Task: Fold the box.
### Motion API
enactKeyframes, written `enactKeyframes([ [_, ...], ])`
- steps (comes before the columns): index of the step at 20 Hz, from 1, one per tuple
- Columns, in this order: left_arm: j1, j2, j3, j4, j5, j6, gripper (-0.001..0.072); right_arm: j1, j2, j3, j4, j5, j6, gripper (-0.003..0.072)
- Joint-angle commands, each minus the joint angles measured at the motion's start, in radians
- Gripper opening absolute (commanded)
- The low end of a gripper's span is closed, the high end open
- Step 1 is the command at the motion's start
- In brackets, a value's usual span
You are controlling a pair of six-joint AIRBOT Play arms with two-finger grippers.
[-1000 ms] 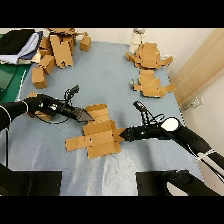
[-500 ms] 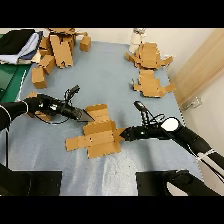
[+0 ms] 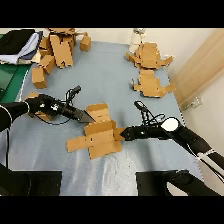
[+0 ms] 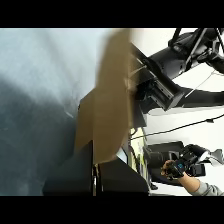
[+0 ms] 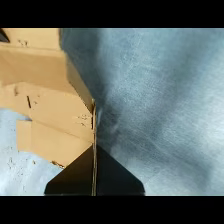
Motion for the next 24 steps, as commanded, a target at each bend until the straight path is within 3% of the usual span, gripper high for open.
enactKeyframes([
  [1, -0.045, -0.001, 0.003, 0.005, 0.006, 0.066, 0.0012, 0.001, 0.001, 0.001, 0.016, -0.016, 0.003, 0.0054],
  [2, -0.055, 0.0, 0.01, 0.009, 0.005, 0.067, 0.0011, 0.0, 0.001, 0.001, 0.02, -0.028, 0.022, 0.0113],
  [9, -0.045, 0.01, 0.074, 0.018, 0.002, 0.08, 0.0008, -0.003, 0.001, 0.003, -0.01, -0.049, 0.093, 0.0115],
  [13, -0.045, 0.064, 0.073, 0.116, 0.045, 0.138, 0.0008, -0.109, 0.006, 0.074, -0.09, -0.093, 0.26, 0.0121],
  [15, -0.045, 0.097, 0.073, 0.128, 0.095, 0.167, 0.0008, -0.194, 0.013, 0.13, -0.186, -0.089, 0.362, 0.037],
  [18, -0.055, 0.116, 0.073, 0.093, 0.14, 0.213, 0.0008, -0.293, 0.016, 0.2, -0.214, -0.043, 0.426, 0.0367],
  [24, -0.109, 0.116, 0.071, 0.068, 0.197, 0.304, 0.0008, -0.295, 0.001, 0.211, -0.165, -0.023, 0.427, 0.0325],
])
